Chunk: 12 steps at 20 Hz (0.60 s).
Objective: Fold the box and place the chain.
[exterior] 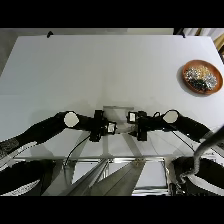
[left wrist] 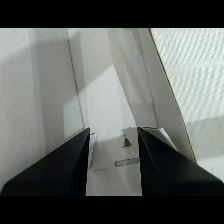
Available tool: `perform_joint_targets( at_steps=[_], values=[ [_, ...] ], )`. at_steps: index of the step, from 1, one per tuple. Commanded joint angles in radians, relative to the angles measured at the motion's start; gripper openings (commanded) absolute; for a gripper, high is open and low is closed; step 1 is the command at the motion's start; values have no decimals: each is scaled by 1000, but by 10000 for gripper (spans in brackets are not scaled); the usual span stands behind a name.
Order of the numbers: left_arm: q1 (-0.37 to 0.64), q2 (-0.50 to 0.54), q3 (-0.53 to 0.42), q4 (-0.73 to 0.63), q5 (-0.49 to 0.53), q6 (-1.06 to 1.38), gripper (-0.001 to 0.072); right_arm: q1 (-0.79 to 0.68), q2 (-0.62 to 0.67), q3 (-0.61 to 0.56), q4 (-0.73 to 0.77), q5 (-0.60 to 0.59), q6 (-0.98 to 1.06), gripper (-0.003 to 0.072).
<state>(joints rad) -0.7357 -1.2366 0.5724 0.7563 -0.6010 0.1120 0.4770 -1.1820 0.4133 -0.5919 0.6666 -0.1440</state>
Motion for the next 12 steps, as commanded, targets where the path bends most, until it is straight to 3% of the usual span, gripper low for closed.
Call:
perform_joint_targets(
  at_steps=[1,2,4,7,12],
  values=[
    [-2,-1,-1,-1,0,-8,347,0,1,0,1,0,1,311],
    [0,3,-1,-1,-6,-13,306,0,1,0,1,0,1,311],
    [8,29,-1,4,-11,-91,-1,0,1,0,1,0,1,311],
    [45,122,-1,17,-18,-253,5,0,1,0,1,0,1,311],
    [134,336,-1,151,-86,-766,5,0,1,0,1,0,1,311]
  ],
)
